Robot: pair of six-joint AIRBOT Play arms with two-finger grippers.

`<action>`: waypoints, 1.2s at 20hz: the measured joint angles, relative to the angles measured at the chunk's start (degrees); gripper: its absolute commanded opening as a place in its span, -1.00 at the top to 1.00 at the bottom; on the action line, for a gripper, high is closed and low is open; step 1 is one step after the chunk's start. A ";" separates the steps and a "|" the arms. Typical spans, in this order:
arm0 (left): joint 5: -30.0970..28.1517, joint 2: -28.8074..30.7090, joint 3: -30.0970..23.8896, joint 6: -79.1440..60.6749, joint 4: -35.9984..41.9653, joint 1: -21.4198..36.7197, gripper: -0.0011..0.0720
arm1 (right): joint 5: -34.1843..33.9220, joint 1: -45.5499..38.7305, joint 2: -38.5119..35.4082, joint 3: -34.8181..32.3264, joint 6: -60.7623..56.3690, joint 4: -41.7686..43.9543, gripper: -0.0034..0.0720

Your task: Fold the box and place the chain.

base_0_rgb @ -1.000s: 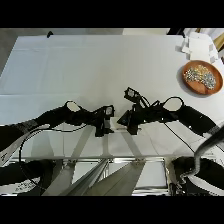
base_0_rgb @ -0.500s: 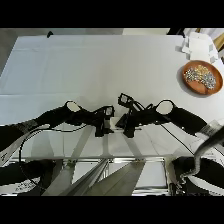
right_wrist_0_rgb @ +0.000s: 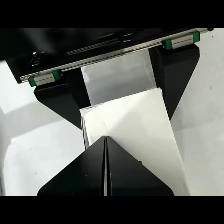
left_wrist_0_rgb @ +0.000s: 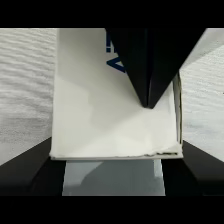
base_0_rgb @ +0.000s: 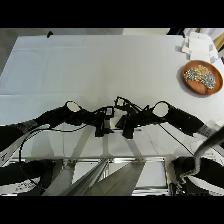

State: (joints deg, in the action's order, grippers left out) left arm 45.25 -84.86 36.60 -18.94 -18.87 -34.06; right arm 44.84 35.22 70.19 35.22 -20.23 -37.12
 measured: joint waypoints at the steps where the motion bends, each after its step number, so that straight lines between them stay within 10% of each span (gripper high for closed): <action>1: 0.00 0.00 0.00 0.20 0.24 -0.04 -0.10 | -0.02 0.07 -0.74 -0.02 -0.15 -0.46 0.86; 11: 0.07 0.00 0.00 0.00 0.07 0.00 -0.10 | 1.99 -4.66 -16.13 -0.02 -9.49 -4.24 0.86; 18: 0.04 0.00 0.00 -0.09 0.04 0.00 -0.10 | 20.87 -17.66 -23.71 -0.02 -46.99 -38.16 0.86; 24: 0.02 0.00 0.00 -0.09 0.02 0.00 -0.10 | 27.78 -27.47 -24.37 -0.02 -56.94 -47.50 0.86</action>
State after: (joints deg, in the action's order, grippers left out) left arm 45.28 -84.86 36.60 -19.03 -18.85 -34.06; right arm 72.62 7.75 45.82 35.20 -77.17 -84.62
